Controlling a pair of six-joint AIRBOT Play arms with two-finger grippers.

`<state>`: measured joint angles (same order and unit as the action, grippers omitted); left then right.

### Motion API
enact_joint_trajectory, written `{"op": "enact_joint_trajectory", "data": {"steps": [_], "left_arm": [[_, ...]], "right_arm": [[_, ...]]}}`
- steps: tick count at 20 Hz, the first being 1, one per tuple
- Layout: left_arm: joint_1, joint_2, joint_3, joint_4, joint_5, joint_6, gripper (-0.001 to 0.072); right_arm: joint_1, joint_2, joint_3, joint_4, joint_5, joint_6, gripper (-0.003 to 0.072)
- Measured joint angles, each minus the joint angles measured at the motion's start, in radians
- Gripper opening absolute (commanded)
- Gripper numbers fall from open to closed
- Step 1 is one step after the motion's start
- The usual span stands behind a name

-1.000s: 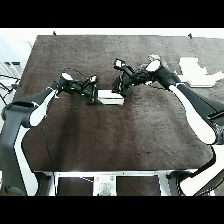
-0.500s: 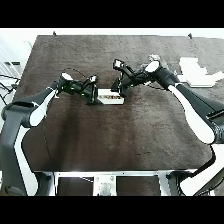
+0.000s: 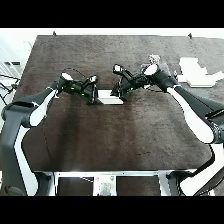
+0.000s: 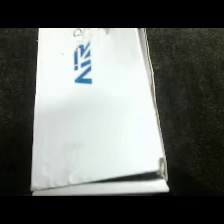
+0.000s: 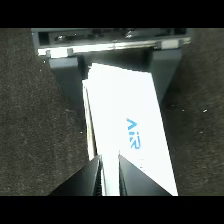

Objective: Fold the box and place the chain.

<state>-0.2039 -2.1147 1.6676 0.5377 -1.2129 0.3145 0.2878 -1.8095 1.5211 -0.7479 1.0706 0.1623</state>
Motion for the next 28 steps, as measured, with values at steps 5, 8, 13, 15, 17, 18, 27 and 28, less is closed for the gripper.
{"op": "enact_joint_trajectory", "data": {"steps": [5, 8, 13, 15, 17, 18, 27, 28], "left_arm": [[0.000, 0.000, 0.000, 0.001, 0.000, 0.005, 0.0423], [-0.001, 0.000, 0.000, 0.003, -0.003, 0.005, 0.0423], [-0.001, 0.000, 0.000, 0.001, -0.004, 0.000, 0.0423], [-0.001, 0.000, 0.000, 0.001, -0.003, 0.000, 0.0423], [-0.001, 0.000, 0.000, 0.001, -0.003, 0.000, 0.0423], [-0.001, 0.000, 0.000, 0.001, -0.003, 0.000, 0.0423], [-0.001, 0.000, 0.000, 0.002, 0.000, 0.001, 0.0423], [-0.001, 0.000, 0.000, 0.002, 0.000, 0.002, 0.0423]], "right_arm": [[0.011, -0.021, -0.009, -0.007, 0.027, 0.010, 0.0185], [0.010, -0.029, -0.008, 0.000, 0.055, 0.010, 0.0205], [-0.019, -0.034, 0.021, 0.078, 0.098, 0.010, 0.0284], [-0.034, -0.034, 0.031, 0.129, 0.100, 0.010, 0.0257], [-0.042, -0.034, 0.035, 0.165, 0.103, 0.010, 0.0125], [-0.045, -0.035, 0.034, 0.174, 0.105, 0.010, 0.0123], [-0.043, -0.119, 0.007, 0.154, 0.107, 0.145, 0.0014], [-0.040, -0.126, 0.008, 0.138, 0.109, 0.162, 0.0013]]}}
